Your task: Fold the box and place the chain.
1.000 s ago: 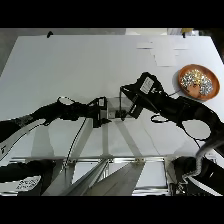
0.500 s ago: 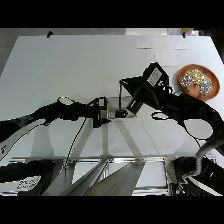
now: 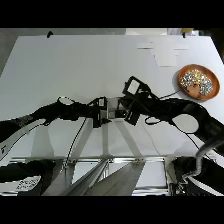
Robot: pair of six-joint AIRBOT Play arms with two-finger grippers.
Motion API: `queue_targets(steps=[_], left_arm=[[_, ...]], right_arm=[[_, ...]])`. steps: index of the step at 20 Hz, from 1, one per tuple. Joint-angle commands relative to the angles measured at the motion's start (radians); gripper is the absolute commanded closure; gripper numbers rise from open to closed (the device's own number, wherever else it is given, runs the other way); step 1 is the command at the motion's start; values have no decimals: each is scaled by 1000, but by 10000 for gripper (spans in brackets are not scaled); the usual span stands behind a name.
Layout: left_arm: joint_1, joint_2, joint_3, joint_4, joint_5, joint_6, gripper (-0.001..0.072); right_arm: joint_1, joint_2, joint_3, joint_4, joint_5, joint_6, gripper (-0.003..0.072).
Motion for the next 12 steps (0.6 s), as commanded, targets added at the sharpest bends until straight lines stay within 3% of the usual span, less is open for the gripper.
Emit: queue_targets(steps=[1, 5, 8, 9, 12], left_arm=[[0, 0, 0, 0, 0, 0, 695], [0, 0, 0, 0, 0, 0, 695], [0, 0, 0, 0, 0, 0, 695], [0, 0, 0, 0, 0, 0, 695], [0, 0, 0, 0, 0, 0, 695]], right_arm=[[0, -121, 0, 3, 79, 0, 668], [0, -209, 0, 3, 79, 0, 659], [0, -215, 0, 2, 76, 0, 438], [0, -215, 0, 2, 69, 0, 406], [-12, -204, 16, -1, 63, 1, 408]])
